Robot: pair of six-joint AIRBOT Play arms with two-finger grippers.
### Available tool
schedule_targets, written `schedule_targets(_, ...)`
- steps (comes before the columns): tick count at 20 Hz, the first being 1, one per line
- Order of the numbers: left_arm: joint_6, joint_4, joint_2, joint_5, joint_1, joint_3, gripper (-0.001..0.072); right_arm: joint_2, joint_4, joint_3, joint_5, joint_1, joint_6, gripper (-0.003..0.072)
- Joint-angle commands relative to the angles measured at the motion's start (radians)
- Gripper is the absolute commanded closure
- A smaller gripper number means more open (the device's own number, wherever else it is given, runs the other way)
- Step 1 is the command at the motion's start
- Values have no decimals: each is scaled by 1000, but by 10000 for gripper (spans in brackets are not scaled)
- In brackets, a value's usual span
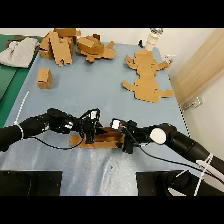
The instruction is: Fold the box.
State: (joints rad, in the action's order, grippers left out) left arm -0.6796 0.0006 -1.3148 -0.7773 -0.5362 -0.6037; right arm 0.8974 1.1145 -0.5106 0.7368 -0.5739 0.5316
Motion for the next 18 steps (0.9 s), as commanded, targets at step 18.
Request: schedule_targets(18, 0, 0, -1, 0, 0, 0, 694, 287, -325, -98, 205, 159, -540, -17)
